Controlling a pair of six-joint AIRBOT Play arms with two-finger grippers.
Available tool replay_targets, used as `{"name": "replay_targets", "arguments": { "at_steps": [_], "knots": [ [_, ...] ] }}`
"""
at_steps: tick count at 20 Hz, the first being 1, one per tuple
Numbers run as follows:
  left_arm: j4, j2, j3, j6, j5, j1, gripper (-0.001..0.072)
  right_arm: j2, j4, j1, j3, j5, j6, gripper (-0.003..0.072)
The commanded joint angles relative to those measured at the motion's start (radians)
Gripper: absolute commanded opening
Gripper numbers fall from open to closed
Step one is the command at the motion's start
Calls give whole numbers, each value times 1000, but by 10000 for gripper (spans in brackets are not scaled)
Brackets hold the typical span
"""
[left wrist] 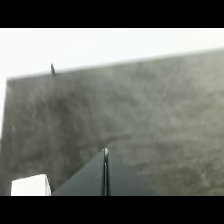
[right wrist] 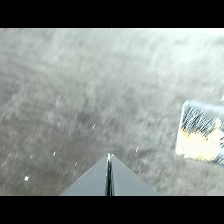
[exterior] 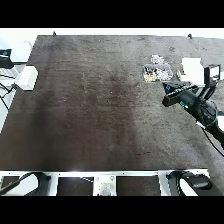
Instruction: Fold the box and place the chain.
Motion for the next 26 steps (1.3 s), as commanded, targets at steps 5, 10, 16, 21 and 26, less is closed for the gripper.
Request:
{"name": "replay_targets", "arguments": {
  "at_steps": [5, 10, 16, 21, 26],
  "knots": [
    [-140, 510, -494, 222, 43, -1, 13, 122, -17, 0, -46, -88, 0, 10],
    [-256, 756, -756, 327, 206, -173, 13, 235, -61, 0, -168, -120, 0, 10],
    [-201, 865, -832, 231, 331, -350, 14, 332, -61, 0, -264, -158, 0, 12],
    [-201, 864, -865, 217, 303, -387, 19, 331, -60, 1, -307, -157, 0, 12],
    [-202, 864, -865, 182, 303, -387, 20, 331, -60, 1, -311, -157, 0, 12]
  ]
}}
